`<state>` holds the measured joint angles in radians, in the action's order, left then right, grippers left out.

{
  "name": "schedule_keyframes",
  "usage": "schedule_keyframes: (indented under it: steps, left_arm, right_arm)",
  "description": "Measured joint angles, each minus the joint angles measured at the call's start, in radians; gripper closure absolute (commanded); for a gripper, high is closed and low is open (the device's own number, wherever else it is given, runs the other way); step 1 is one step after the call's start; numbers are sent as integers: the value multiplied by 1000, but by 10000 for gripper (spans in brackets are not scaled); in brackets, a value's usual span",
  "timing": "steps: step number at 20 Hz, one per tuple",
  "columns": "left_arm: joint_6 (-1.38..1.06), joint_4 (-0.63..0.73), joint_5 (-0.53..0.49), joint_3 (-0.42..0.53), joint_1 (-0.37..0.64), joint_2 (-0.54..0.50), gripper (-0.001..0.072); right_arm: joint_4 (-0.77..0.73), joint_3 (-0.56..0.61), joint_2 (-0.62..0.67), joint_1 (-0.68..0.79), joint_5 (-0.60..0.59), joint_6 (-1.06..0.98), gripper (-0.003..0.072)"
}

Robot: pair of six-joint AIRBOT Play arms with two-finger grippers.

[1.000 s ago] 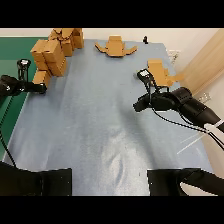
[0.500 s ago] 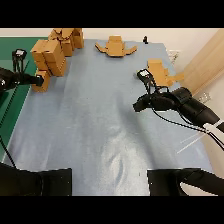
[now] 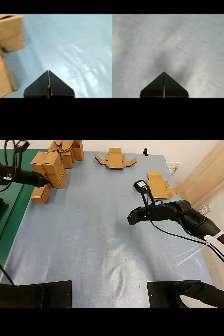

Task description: Fold the box.

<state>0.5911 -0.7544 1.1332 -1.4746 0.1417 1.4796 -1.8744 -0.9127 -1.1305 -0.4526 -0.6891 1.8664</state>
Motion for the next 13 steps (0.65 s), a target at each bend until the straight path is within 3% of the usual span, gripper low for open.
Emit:
schedule_keyframes:
  steps: [7,13]
  left_arm:
    - [46,41,90,252,-260,-274,689]
    - [58,52,119,330,-383,-330,689]
  right_arm:
    - [-167,-18,1,-52,-50,91,681]
    - [-188,-20,1,-59,-76,103,681]
